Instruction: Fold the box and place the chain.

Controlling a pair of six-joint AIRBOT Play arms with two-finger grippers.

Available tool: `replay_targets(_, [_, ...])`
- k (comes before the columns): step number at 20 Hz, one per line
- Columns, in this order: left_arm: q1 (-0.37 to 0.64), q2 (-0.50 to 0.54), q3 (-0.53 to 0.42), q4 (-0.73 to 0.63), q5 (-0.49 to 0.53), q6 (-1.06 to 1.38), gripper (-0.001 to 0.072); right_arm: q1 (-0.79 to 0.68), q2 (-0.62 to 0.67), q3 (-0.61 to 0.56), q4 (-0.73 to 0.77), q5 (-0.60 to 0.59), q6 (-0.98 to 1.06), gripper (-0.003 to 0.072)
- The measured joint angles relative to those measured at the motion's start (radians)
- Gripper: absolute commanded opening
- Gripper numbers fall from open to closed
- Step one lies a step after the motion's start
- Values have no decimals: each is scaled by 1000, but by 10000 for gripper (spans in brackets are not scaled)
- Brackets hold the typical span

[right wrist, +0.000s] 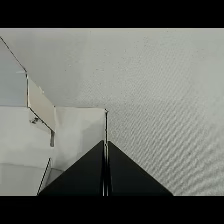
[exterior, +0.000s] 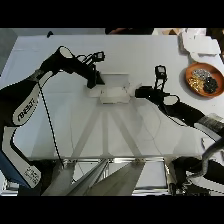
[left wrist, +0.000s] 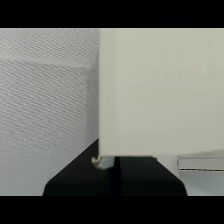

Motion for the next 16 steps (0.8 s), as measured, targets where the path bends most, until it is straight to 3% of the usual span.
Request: replay_targets(16, [0, 0, 0, -5, -57, -1, 10, 0, 0, 0, 0, 1, 0, 14])
